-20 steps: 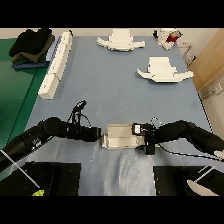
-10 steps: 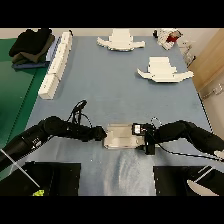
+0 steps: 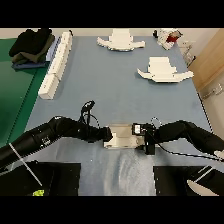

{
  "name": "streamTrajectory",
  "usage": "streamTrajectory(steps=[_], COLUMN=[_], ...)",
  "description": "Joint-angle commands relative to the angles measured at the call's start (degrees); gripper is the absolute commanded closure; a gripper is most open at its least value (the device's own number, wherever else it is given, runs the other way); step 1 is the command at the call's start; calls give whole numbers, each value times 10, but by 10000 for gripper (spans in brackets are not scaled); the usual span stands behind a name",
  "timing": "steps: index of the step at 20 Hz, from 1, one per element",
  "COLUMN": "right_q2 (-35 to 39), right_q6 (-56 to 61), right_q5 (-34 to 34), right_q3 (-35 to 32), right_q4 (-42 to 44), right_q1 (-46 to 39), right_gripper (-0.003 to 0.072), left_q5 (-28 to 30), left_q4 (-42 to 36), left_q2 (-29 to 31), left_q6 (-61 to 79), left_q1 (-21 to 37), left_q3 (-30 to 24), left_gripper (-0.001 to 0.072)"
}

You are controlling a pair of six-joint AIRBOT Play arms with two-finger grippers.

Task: Fold the box.

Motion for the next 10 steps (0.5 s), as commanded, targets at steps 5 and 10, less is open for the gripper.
streamTrajectory(steps=[5,10], right_q2=[0,0], right_q6=[0,0], right_q5=[0,0], right_q3=[0,0], right_q4=[0,0], right_q1=[0,0], right_gripper=[216,217], left_q5=[-114,-144], left_q4=[218,230], left_q2=[-67,-123], left_q6=[-302,-335], left_q1=[-101,-150], left_q3=[108,161], left_gripper=[186,298])
